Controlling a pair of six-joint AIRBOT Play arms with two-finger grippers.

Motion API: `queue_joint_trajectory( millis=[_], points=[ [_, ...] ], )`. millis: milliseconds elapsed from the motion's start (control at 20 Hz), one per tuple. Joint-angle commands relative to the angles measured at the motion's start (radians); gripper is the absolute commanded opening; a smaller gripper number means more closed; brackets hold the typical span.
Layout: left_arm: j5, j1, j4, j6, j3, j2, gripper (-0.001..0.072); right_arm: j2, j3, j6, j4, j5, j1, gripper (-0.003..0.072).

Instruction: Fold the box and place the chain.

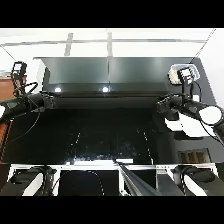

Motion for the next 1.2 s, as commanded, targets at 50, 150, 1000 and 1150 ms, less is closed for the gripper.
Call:
queue_joint_trajectory(
  millis=[50, 150, 1000, 1150],
  points=[
    [0.0, 0.0, 0.0, 0.0, 0.0, 0.0, 0.0027, 0.0, 0.0, 0.0, 0.0, 0.0, 0.001, 0.0017],
    [0.0, 0.0, 0.0, 0.0, 0.0, 0.0, 0.0027, 0.0, 0.0, 0.0, 0.0, 0.0, 0.001, 0.0017],
    [0.081, -0.009, -0.15, -0.02, 0.0, -0.023, 0.0704, -0.016, 0.0, -0.002, 0.331, -0.206, 0.001, 0.0712],
    [0.058, -0.01, -0.139, -0.024, 0.001, -0.03, 0.0712, -0.025, 0.024, 0.05, 0.238, -0.147, -0.101, 0.0712]
  ],
)
